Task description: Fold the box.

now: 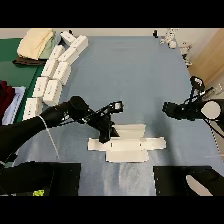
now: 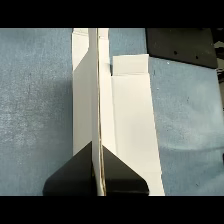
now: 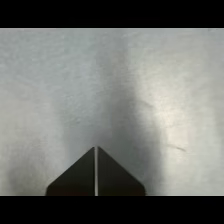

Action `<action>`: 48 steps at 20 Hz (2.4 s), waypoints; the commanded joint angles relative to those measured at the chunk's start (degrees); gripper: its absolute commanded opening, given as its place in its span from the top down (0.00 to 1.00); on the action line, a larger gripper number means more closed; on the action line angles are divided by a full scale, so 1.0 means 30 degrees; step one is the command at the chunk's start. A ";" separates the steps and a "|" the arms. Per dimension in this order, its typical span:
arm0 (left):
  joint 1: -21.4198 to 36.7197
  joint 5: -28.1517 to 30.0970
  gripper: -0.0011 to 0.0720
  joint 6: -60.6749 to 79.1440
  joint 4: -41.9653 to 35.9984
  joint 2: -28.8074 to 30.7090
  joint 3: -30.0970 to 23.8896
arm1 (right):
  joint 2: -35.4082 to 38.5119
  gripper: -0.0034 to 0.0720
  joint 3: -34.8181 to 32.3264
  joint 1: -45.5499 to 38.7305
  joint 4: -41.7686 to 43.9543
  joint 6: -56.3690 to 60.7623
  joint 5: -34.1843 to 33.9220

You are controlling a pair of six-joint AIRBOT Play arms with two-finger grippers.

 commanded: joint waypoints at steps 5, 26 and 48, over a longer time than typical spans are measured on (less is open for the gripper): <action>0.0015 -0.0262 0.97 0.0000 0.0080 -0.0007 -0.0015 | 0.0685 0.95 0.0007 0.2885 0.2055 -0.1413 0.5173; 0.0007 -0.0255 0.97 0.0000 0.0073 -0.0007 -0.0007 | -0.1392 0.15 -0.3257 1.8892 -0.1479 -1.0994 0.0546; 0.0015 -0.0248 0.97 0.0000 0.0073 -0.0007 -0.0007 | 0.1333 0.16 -0.2368 1.8833 -0.7490 -0.2237 0.2353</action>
